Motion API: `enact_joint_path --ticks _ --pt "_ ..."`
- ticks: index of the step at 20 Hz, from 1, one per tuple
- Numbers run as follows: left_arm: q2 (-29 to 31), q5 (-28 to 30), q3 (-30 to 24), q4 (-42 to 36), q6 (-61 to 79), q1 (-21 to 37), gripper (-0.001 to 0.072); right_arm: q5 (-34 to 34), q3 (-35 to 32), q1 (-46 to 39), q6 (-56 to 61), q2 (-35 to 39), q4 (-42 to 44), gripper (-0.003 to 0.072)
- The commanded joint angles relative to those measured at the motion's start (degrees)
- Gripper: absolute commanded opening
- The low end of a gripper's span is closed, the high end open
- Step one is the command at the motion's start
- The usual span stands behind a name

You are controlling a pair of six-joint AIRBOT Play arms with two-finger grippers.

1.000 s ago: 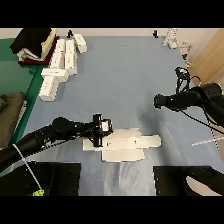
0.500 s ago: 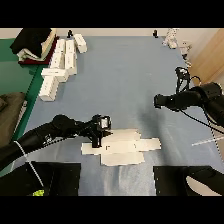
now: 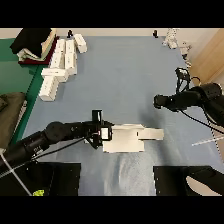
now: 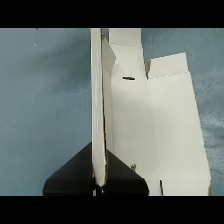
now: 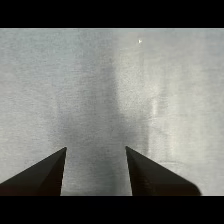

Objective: Fold the box.

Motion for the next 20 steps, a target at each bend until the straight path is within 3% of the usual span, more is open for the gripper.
enact_joint_path --ticks 1,4,7,14,17,20 --pt "4.72 15.37 -4.79 0.28 0.33 -8.74 0.0014 -0.09 0.04 0.02 0.61 -0.5 0.09 0.0578" --pt "3.87 25.38 -8.92 0.11 -2.47 -17.05 0.0014 -0.04 0.04 0.02 0.87 -1.38 0.61 0.0578" --pt "1.68 25.77 -10.36 0.11 -5.35 -19.78 0.0015 0.11 0.04 0.02 0.87 -1.66 1.11 0.0578" --pt "-0.94 25.46 -9.49 -0.17 -5.53 -19.5 0.0016 0.04 0.04 0.02 0.87 -1.66 1.11 0.0578" --pt "-0.94 16.63 -5.22 -0.87 -5.51 -13.97 0.0016 -0.24 0.04 0.02 0.85 -1.66 1.14 0.0578" --pt "-1.16 -1.64 0.02 -0.83 -5.99 -2.34 0.0016 -0.96 0.04 0.02 0.85 -1.66 1.11 0.0578"
